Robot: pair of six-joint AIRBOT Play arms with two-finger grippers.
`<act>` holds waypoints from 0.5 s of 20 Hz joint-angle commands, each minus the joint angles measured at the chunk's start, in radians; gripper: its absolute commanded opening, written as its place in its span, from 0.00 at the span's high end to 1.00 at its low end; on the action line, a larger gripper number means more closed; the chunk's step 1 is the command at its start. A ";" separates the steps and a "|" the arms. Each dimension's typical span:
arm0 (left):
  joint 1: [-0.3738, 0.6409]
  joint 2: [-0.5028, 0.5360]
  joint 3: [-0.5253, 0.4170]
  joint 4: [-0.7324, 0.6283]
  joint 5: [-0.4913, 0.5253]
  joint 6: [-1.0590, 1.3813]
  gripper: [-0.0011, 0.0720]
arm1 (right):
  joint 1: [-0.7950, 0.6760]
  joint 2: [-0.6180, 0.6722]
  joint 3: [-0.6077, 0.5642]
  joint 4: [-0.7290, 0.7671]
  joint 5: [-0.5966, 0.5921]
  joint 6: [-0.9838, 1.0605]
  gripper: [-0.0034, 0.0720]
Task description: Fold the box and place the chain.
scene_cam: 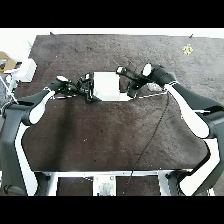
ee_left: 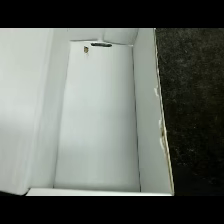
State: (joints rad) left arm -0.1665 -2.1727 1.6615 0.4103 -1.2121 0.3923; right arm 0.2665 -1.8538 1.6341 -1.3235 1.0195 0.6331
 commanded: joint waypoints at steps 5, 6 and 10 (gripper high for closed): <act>0.000 -0.001 0.000 0.001 0.000 0.001 0.59 | -0.160 0.108 0.000 0.086 0.134 0.445 0.95; 0.000 -0.001 0.000 0.001 0.000 0.001 0.59 | -0.188 0.108 -0.013 0.155 0.147 0.445 0.95; 0.000 -0.001 0.000 0.001 0.000 0.001 0.59 | -0.243 0.108 -0.113 0.286 0.112 0.446 0.95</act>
State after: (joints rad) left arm -0.1665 -2.1727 1.6615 0.4107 -1.2121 0.3923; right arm 0.0650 -1.7512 1.5730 -1.1450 1.1362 1.0443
